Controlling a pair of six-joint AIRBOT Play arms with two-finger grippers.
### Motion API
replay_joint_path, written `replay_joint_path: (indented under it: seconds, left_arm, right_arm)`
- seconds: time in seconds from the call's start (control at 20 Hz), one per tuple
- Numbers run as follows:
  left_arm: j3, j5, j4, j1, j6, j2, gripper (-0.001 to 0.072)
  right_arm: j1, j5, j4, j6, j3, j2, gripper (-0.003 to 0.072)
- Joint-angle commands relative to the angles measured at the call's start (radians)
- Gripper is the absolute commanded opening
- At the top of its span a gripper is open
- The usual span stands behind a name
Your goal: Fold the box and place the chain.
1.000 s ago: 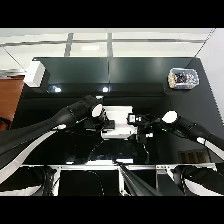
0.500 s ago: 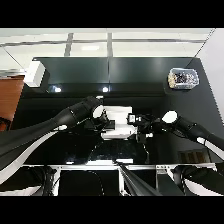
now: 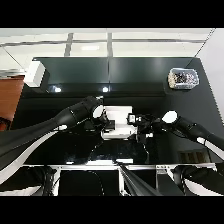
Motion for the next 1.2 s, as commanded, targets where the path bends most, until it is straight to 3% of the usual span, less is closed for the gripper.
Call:
replay_joint_path:
  seconds: [0.0, 0.3, 0.4, 0.55, 0.6, 0.65, 0.9, 0.95, 1.0, 1.05, 1.15]
  left_arm:
    - [0.001, -0.002, 0.013, -0.004, -0.005, -0.003, 0.0349]
    - [0.012, -0.001, 0.025, -0.011, -0.025, -0.003, 0.0342]
    - [0.012, 0.006, 0.026, -0.014, -0.025, -0.003, 0.0224]
    - [0.012, 0.010, 0.023, -0.015, -0.034, -0.010, 0.0189]
    - [0.012, 0.013, 0.015, -0.015, -0.034, -0.013, 0.0074]
    - [0.012, 0.020, 0.006, -0.015, -0.032, -0.015, 0.0023]
    - [0.013, 0.020, 0.011, -0.015, -0.031, -0.016, 0.0023]
    - [0.015, 0.021, 0.015, -0.014, -0.031, -0.016, 0.0022]
    - [0.021, 0.021, 0.025, -0.014, -0.031, -0.016, 0.0022]
    - [0.029, 0.020, 0.035, -0.014, -0.031, -0.015, 0.0023]
    - [0.045, 0.020, 0.056, -0.010, -0.031, -0.015, 0.0023]
  right_arm:
    - [0.000, 0.000, 0.000, 0.001, 0.001, 0.000, 0.0201]
    - [0.000, 0.000, 0.000, 0.001, 0.001, 0.000, 0.0201]
    - [0.000, 0.000, 0.000, 0.001, 0.001, 0.000, 0.0201]
    - [0.000, 0.000, 0.000, 0.001, 0.001, 0.000, 0.0201]
    - [0.000, 0.000, 0.000, 0.001, 0.001, 0.000, 0.0201]
    - [0.000, 0.000, 0.000, 0.001, 0.001, 0.000, 0.0201]
    - [0.000, 0.000, 0.001, 0.001, 0.001, 0.000, 0.0203]
    - [0.000, 0.000, 0.003, 0.007, 0.001, 0.000, 0.0290]
    - [0.000, -0.001, 0.003, 0.021, 0.001, 0.001, 0.0600]
    - [0.000, 0.006, 0.002, 0.024, 0.001, 0.003, 0.0720]
    - [0.000, 0.039, -0.038, 0.026, 0.002, 0.022, 0.0720]
